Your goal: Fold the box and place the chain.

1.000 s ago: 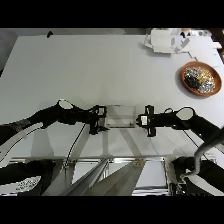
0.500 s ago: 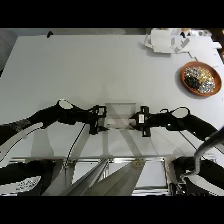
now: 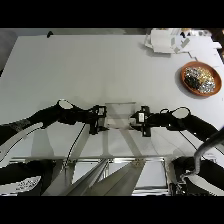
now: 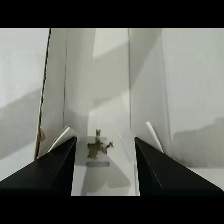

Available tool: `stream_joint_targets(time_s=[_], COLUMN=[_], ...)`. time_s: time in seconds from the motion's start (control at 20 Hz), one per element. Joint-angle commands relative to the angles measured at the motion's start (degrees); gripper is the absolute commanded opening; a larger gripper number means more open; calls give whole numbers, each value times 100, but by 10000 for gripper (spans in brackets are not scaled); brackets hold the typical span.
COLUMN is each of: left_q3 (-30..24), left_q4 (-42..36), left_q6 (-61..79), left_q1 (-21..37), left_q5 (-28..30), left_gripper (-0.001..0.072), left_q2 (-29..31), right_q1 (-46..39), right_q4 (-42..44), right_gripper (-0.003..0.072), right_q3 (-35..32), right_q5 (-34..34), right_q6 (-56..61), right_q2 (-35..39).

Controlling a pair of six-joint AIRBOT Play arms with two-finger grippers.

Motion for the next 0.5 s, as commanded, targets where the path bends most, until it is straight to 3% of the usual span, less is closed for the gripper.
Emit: stream_joint_targets(time_s=[0.0, 0.1, 0.25, 0.35, 0.45], left_q3=[4, 2, 4, 4, 4], left_q4=[0, 0, 0, 0, 0], left_q6=[-4, -4, -2, -2, -2], left_q1=[0, 0, 0, 0, 0], left_q5=[0, 0, 0, 0, 0], left_gripper=[150, 150, 150, 150, 150], left_q2=[4, 4, 4, 4, 4], right_q1=[-131, -398, -929, -1419, -1858], right_q4=[-1150, -1342, -1344, -1488, -1797], right_gripper=[386, 370, 178, 144, 59], right_q3=[-2, -2, 0, 0, 0], right_q5=[-2, 188, 535, 588, 579], right_q6=[1674, 2251, 3359, 4675, 5978], right_q2=[560, 1069, 1888, 2192, 2175])
